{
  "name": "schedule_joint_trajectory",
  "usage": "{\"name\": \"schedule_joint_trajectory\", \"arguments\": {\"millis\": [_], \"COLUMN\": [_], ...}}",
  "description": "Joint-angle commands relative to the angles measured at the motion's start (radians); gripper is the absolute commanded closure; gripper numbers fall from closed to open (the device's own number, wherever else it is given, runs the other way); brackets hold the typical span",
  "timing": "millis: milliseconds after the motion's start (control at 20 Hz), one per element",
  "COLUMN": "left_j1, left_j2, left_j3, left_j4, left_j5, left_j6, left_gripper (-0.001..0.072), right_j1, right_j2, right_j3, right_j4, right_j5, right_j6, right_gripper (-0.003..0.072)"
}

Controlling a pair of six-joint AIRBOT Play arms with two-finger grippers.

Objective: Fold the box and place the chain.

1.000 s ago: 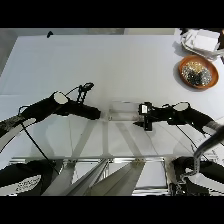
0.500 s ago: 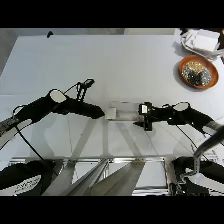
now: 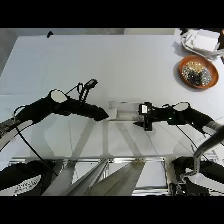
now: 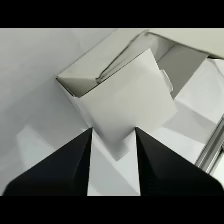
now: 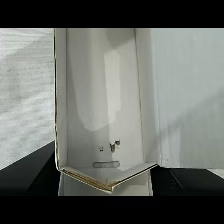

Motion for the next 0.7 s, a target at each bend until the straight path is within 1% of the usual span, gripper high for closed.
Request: {"name": "schedule_joint_trajectory", "arguments": {"millis": [0, 100, 250, 300, 350, 450, 550, 650], "left_j1": [-0.019, -0.029, -0.064, -0.078, -0.090, -0.103, -0.109, -0.115], "left_j2": [0.001, 0.000, 0.000, 0.000, 0.000, -0.003, -0.005, -0.005], "left_j3": [0.001, 0.002, 0.004, 0.008, 0.015, 0.043, 0.076, 0.104], "left_j4": [-0.020, -0.018, 0.018, 0.035, 0.057, 0.136, 0.250, 0.343], "left_j5": [0.022, 0.041, 0.110, 0.121, 0.126, 0.130, 0.132, 0.111], "left_j6": [0.018, 0.005, -0.080, -0.116, -0.138, -0.221, -0.336, -0.436], "left_gripper": [0.0357, 0.0357, 0.0357, 0.0351, 0.0323, 0.0323, 0.0323, 0.0323], "right_j1": [0.000, 0.000, 0.000, 0.000, 0.000, 0.000, 0.000, 0.000], "right_j2": [0.001, 0.001, 0.001, 0.001, 0.001, 0.001, 0.001, 0.001], "right_j3": [0.001, 0.001, 0.001, 0.001, 0.001, 0.001, 0.001, 0.001], "right_j4": [0.000, 0.000, 0.000, 0.000, 0.000, 0.000, 0.000, 0.000], "right_j5": [0.000, 0.000, 0.000, 0.000, 0.000, 0.000, 0.001, 0.000], "right_j6": [0.000, 0.000, 0.000, 0.000, 0.000, 0.000, 0.000, 0.000], "right_gripper": [0.0271, 0.0271, 0.0271, 0.0271, 0.0271, 0.0271, 0.0271, 0.0271]}}
